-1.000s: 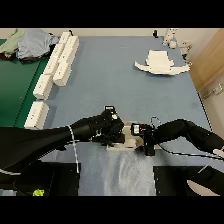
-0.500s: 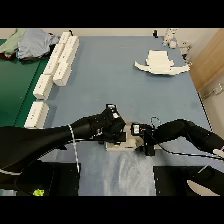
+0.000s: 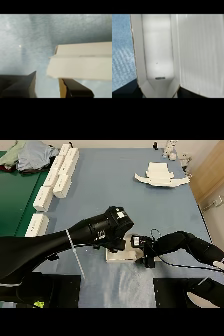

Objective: Fold the box.

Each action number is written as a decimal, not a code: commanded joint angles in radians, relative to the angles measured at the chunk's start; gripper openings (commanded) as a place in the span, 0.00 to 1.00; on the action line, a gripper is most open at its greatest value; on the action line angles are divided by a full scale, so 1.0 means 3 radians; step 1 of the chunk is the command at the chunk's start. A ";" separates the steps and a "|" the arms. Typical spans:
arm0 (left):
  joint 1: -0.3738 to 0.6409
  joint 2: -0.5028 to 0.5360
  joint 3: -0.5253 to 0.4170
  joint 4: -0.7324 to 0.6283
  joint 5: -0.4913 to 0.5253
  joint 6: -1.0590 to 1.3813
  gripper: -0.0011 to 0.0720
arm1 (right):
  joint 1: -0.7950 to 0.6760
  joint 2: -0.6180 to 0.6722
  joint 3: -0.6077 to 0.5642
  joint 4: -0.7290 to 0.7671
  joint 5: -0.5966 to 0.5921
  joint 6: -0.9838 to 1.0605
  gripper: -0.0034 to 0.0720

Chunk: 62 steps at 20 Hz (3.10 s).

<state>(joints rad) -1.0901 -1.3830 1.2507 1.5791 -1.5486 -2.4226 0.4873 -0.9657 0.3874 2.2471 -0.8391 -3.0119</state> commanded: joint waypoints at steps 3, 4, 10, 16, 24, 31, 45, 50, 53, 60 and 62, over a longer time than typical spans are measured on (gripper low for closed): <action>0.0003 0.0001 0.0270 0.0112 -0.0735 0.0675 0.26 | 0.0003 0.0003 -0.0001 0.0001 0.0001 0.0001 0.68; 0.0003 0.0001 0.0270 0.0112 -0.0757 0.0811 0.03 | 0.0003 0.0003 -0.0001 0.0001 0.0001 0.0001 0.68; -0.0025 0.0093 0.0132 0.0189 -0.0454 0.1560 0.03 | 0.0003 0.0003 -0.0001 0.0001 0.0001 0.0001 0.68; 0.0759 0.1263 -0.1305 -0.0745 0.0750 0.3209 0.03 | 0.0003 0.0003 -0.0001 0.0001 0.0001 0.0001 0.68; 0.1654 0.1967 -0.2492 -0.2088 0.2187 0.6438 0.96 | 0.0003 0.0003 -0.0001 0.0001 0.0001 0.0001 0.68; 0.1476 0.1729 -0.2941 -0.2965 0.3039 0.8033 0.96 | 0.0003 0.0003 -0.0001 0.0001 0.0003 0.0001 0.68; 0.1279 0.1329 -0.2936 -0.3423 0.3312 0.8367 0.96 | 0.0003 0.0003 -0.0001 0.0001 0.0001 0.0001 0.68; 0.1180 0.1160 -0.2936 -0.3520 0.3418 0.8366 0.96 | 0.0003 0.0003 -0.0001 0.0001 0.0001 0.0001 0.68; 0.1180 0.1137 -0.2937 -0.3518 0.3421 0.8366 0.96 | 0.0003 0.0003 -0.0001 0.0001 0.0001 0.0001 0.68; 0.1180 0.1096 -0.2936 -0.3520 0.3544 0.8366 0.96 | 0.0003 0.0003 -0.0001 0.0001 0.0001 0.0001 0.68; 0.1180 0.1057 -0.2936 -0.3524 0.3543 0.8366 0.96 | 0.0003 0.0003 -0.0001 0.0000 0.0001 0.0001 0.68</action>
<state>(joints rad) -0.7368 -1.0527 0.3706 0.5186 -0.5018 0.0883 0.4873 -0.9657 0.3874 2.2475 -0.8387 -3.0116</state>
